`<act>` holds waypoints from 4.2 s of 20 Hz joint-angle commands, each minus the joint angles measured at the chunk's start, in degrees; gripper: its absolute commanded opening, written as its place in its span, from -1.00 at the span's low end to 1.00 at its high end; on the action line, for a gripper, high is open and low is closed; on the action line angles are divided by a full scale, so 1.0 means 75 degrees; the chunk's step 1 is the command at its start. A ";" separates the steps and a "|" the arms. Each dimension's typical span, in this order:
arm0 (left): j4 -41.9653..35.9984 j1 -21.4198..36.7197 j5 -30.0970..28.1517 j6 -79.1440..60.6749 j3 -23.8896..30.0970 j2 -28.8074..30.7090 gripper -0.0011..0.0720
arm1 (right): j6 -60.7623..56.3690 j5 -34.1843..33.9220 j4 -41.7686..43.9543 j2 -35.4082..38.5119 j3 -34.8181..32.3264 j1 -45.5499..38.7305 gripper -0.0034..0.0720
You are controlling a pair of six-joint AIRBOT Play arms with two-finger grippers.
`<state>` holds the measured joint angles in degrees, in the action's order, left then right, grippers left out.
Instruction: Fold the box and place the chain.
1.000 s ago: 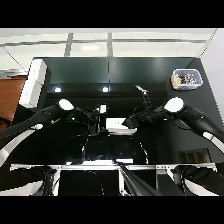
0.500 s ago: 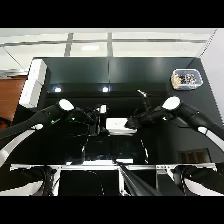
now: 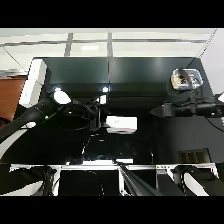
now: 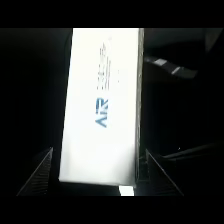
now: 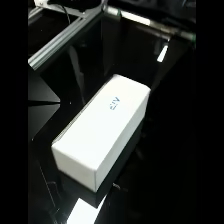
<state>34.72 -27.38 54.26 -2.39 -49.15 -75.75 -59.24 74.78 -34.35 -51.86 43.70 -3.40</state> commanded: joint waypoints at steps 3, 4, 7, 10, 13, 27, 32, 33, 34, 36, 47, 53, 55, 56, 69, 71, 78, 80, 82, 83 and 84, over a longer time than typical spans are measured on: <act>0.0210 -0.0839 -0.0280 0.1445 -0.1355 -0.0391 0.98 | -0.0047 0.0157 -0.0367 0.0379 0.0003 -0.0720 -0.88; 0.0382 -0.1116 -0.0396 0.1839 -0.1708 -0.0787 0.98 | -0.0047 0.0140 -0.0367 0.0379 0.0003 -0.0720 -0.88; 0.1772 -0.1614 -0.0131 0.3520 -0.2681 -0.1912 0.98 | -0.0038 0.0105 -0.0455 0.0379 0.0003 -0.0720 -0.88; 0.2107 -0.1731 0.0702 0.3791 -0.3107 -0.2396 0.98 | -0.0041 0.0087 -0.0898 0.0379 0.0003 -0.0720 -0.88; 0.2110 -0.1772 0.0889 0.3791 -0.3153 -0.2439 0.98 | -0.0041 -0.0050 -0.1125 0.0379 0.0003 -0.0720 -0.88; 0.4039 -0.2349 0.1020 0.5307 -0.3389 -0.2460 0.98 | -0.0044 -0.0347 -0.1233 0.0376 -0.0017 -0.0720 -0.88; 0.5706 -0.2827 0.0793 0.6650 -0.3442 -0.2556 0.70 | -0.0047 -0.0431 -0.1230 0.0379 -0.0032 -0.0720 -0.88; 0.5826 -0.2780 0.0988 0.7067 -0.3579 -0.2503 0.15 | -0.0047 -0.0425 -0.1230 0.0376 -0.0032 -0.0720 -0.88; 0.5931 -0.2667 0.1282 0.7408 -0.3748 -0.2413 0.04 | -0.0047 -0.0425 -0.1230 0.0376 -0.0032 -0.0720 -0.88; 0.6143 -0.2244 0.2063 0.8032 -0.4028 -0.2002 -0.01 | -0.0050 -0.0408 -0.1230 0.0376 -0.0032 -0.0720 -0.88; 0.7134 0.4707 0.3483 1.0777 -0.0752 0.2075 -0.01 | -0.0052 -0.0431 -0.1230 0.0376 -0.0079 -0.0720 -0.88; 0.7003 0.7868 0.1769 1.0550 0.0134 0.1702 -0.01 | -0.0251 -0.0498 -0.1230 0.0376 -0.0093 -0.0720 -0.88; 0.6983 0.8189 0.1594 0.9801 -0.0006 0.1448 -0.01 | -0.0309 -0.0551 -0.1230 0.0376 -0.0096 -0.0720 -0.88; 0.6983 0.8224 0.1597 0.9250 -0.0067 0.1288 -0.01 | -0.0338 -0.0603 -0.1230 0.0376 -0.0108 -0.0720 -0.88; 0.5843 0.7938 0.0475 0.7979 -0.1218 -0.0254 0.90 | -0.0536 -0.1029 -0.1227 0.0370 -0.0125 -0.0717 -0.88; 0.5852 0.7860 0.1017 0.8072 -0.1856 -0.0248 0.98 | -0.0533 -0.1032 -0.1227 0.0370 -0.0125 -0.0714 -0.88; 0.5071 0.6720 0.2092 1.0952 -0.3471 0.0653 -0.90 | -0.0495 -0.1649 -0.1241 0.0370 -0.0344 -0.0047 -0.88; 0.4418 0.5913 0.1338 1.0483 -0.2463 0.1612 -0.90 | -0.0289 -0.2276 -0.1443 0.0367 -0.0621 0.0446 -0.88; 0.4602 0.4922 -0.0242 1.0459 -0.0813 0.2868 -0.90 | -0.0204 -0.3445 -0.2177 0.0361 -0.0991 0.0918 -0.88; 0.4753 0.4523 -0.1046 1.0459 0.0131 0.3471 -0.90 | -0.0216 -0.4191 -0.2634 0.0358 -0.1236 0.1075 -0.88; 0.4928 0.4252 -0.1597 1.0459 0.0921 0.3955 -0.90 | -0.0216 -0.4712 -0.2970 0.0358 -0.1434 0.1137 -0.88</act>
<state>70.83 11.66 55.86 75.42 -55.61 -56.07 -61.52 52.05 -49.32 -49.12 36.53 1.85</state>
